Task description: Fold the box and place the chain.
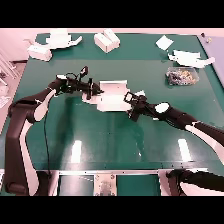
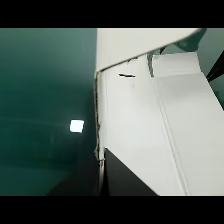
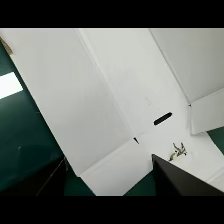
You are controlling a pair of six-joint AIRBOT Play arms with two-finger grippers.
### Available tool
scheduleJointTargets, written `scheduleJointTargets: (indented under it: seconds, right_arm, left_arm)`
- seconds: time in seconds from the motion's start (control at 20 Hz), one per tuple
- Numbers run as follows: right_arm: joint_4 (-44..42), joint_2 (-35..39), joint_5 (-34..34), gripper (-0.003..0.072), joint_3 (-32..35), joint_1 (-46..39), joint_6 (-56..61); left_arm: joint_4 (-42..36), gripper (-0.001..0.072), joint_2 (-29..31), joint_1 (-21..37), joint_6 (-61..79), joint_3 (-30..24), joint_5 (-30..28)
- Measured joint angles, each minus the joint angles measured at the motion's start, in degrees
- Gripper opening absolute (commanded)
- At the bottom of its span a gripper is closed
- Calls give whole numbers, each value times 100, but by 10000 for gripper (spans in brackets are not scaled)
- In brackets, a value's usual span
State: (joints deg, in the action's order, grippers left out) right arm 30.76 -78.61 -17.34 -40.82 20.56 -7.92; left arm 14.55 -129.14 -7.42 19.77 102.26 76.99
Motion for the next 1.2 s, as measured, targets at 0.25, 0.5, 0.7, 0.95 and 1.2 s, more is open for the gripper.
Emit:
scheduleJointTargets:
  seconds: [0.25, 0.5, 0.7, 0.95, 1.2]
  right_arm:
    - [-133, -15, 0, 693, -350, 0, -238]
    - [-168, -22, -243, 693, -560, -225, -507]
    - [-302, -37, -627, 693, -706, -590, -780]
    - [-1032, -374, -1427, 693, -975, -984, -1526]
    - [-1329, -782, -1923, 693, -1283, -1132, -2022]
  left_arm:
    - [0, 21, 0, 0, 2, 0, 0]
    - [0, 21, 0, 0, 0, 0, 0]
    - [0, 21, 0, -2, 0, 0, 2]
    - [2, 21, 0, -2, 0, 0, 15]
    - [2, 21, -2, -2, 0, 0, 42]
